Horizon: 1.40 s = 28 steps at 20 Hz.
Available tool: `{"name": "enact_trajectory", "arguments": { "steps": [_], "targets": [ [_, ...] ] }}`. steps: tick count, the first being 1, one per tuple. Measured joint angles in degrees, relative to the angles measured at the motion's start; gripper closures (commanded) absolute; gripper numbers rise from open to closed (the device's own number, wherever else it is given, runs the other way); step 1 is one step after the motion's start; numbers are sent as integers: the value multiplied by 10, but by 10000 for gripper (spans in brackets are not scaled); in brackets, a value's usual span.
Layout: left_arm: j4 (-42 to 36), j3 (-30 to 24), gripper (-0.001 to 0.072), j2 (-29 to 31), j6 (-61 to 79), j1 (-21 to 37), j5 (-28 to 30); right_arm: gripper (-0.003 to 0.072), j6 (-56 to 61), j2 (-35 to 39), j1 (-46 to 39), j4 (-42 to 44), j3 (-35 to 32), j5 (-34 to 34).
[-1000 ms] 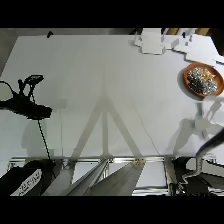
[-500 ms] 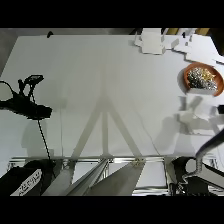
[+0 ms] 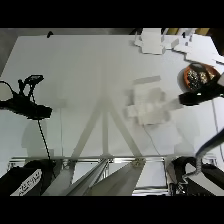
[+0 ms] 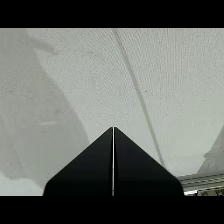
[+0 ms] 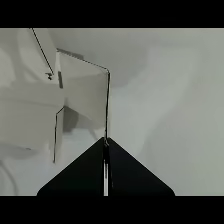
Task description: Fold the box and place the chain.
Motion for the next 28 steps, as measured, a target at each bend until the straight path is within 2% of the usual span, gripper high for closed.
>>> {"name": "enact_trajectory", "arguments": {
  "steps": [6, 12, 20, 28],
  "targets": [
    [0, 0, 701, 0, 0, 0, 0, 674, 70, 102, 140, 45, -95, -82],
    [0, 0, 701, 0, 0, 0, 0, 674, 143, 193, 225, 54, -170, -103],
    [0, 0, 701, 0, 0, 0, 0, 673, 203, 221, 323, 55, -189, -118],
    [0, 0, 701, 0, 0, 0, 1, 673, 216, 222, 340, 54, -191, -140]
  ]
}}
